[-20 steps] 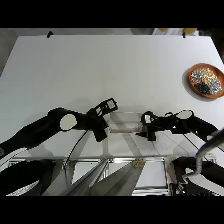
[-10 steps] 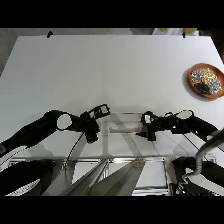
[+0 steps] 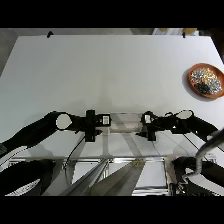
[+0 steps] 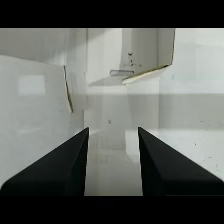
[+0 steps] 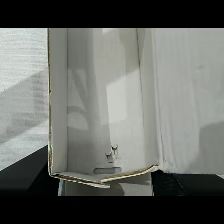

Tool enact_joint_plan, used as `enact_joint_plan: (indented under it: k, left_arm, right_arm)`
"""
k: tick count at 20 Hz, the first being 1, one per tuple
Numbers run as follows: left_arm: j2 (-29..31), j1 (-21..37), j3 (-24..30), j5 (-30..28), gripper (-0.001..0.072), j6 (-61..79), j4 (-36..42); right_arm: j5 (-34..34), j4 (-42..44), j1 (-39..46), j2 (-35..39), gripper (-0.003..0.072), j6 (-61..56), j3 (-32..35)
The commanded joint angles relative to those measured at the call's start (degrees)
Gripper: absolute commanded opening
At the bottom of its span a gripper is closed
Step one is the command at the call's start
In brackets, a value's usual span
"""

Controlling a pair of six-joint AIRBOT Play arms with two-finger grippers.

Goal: Fold the box and place the chain.

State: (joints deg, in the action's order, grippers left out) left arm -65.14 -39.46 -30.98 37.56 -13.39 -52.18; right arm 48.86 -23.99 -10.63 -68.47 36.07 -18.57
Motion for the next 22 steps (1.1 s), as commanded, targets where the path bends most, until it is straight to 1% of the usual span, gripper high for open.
enact_joint_plan:
  k: [1,3,4,5,10,15,16,17,18,19,20,22]
  left_arm:
    - [-0.68,-0.04,0.04,-2.32,0.035,2.93,2.12]
    - [-1.14,-0.04,0.04,-4.39,0.0357,2.97,4.39]
    - [-1.42,-0.04,0.04,-5.68,0.0417,3.08,5.7]
    - [-1.79,-0.04,0.04,-6.64,0.044,3.08,6.6]
    - [-3.98,-0.17,0.04,-6.69,0.0438,2.95,6.73]
    - [-4.07,-1.68,0.04,-4.85,0.0428,3.43,7.78]
    - [-4.07,-1.88,0.04,-4.7,0.0402,5.6,9.4]
    - [-4.07,-2.21,0.04,-4.7,0.0337,8.41,11.37]
    - [-4.07,-2.62,0.04,-4.76,0.0326,11.3,13.11]
    - [-4.07,-3.02,0.04,-4.79,0.0298,13.84,14.49]
    - [-4.07,-3.17,0.04,-4.7,0.0245,15.08,15.26]
    - [-4.07,-3.15,0.04,-4.74,0.0244,15.28,15.5]
  right_arm:
    - [0.0,0.02,-0.02,0.04,0.0409,0.0,0.0]
    - [0.0,0.02,-0.02,0.04,0.0409,0.0,0.0]
    - [0.0,0.02,-0.02,0.04,0.0409,0.0,0.0]
    - [0.0,0.02,-0.02,0.04,0.0409,0.0,0.0]
    - [0.0,0.02,-0.02,0.04,0.0409,0.0,0.0]
    - [0.0,0.02,-0.02,0.04,0.0409,0.0,0.0]
    - [0.0,0.02,-0.02,0.04,0.0409,0.0,0.0]
    - [0.0,0.02,-0.02,0.04,0.0409,0.0,0.0]
    - [0.0,0.02,-0.02,0.04,0.0409,0.0,0.0]
    - [0.0,0.02,-0.02,0.04,0.0409,0.0,0.0]
    - [0.0,0.02,-0.02,0.04,0.0409,0.0,0.0]
    - [0.0,0.02,-0.02,0.04,0.0409,0.0,0.0]
